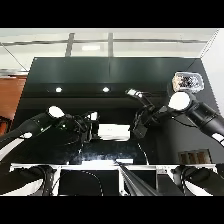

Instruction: Fold the box and place the chain.

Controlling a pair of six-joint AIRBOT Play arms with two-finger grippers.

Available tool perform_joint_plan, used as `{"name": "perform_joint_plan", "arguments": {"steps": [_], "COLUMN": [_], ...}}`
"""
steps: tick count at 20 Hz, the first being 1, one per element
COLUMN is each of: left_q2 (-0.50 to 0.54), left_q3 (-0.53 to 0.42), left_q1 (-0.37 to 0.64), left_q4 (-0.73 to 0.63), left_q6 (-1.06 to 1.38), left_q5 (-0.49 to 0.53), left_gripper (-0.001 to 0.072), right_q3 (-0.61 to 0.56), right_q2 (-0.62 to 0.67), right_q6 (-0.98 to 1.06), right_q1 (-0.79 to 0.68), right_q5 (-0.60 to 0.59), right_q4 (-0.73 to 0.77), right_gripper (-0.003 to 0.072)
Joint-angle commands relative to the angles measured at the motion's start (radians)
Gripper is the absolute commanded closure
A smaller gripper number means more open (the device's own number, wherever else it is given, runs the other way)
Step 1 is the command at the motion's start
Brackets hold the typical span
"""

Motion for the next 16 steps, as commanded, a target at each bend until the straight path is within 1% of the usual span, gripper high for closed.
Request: {"name": "perform_joint_plan", "arguments": {"steps": [1,3,5,7,10,13,16], "left_q2": [0.0,0.0,0.0,0.0,0.0,0.0,0.0], "left_q3": [0.001,0.001,0.001,0.001,0.001,0.001,0.001], "left_q1": [0.0,0.0,0.0,0.0,0.0,0.0,0.0], "left_q4": [0.0,0.0,0.0,0.0,0.0,0.0,0.0], "left_q6": [0.0,0.0,0.0,0.0,0.0,0.0,0.0], "left_q5": [0.0,0.0,0.0,0.0,0.0,0.0,0.0], "left_gripper": [0.0208,0.0208,0.0208,0.0208,0.0208,0.0208,0.0207], "right_q3": [-0.095,-0.143,-0.145,-0.145,-0.145,-0.145,-0.145], "right_q2": [0.007,-0.027,-0.074,-0.114,-0.158,-0.177,-0.192], "right_q6": [0.13,0.095,0.094,0.099,0.102,0.137,0.158], "right_q1": [-0.037,-0.022,0.017,0.058,0.093,0.099,0.101], "right_q5": [-0.055,-0.126,-0.172,-0.22,-0.257,-0.315,-0.319], "right_q4": [0.277,0.47,0.528,0.533,0.526,0.469,0.434], "right_gripper": [0.0677,0.0677,0.0677,0.0677,0.0677,0.0677,0.0677]}}
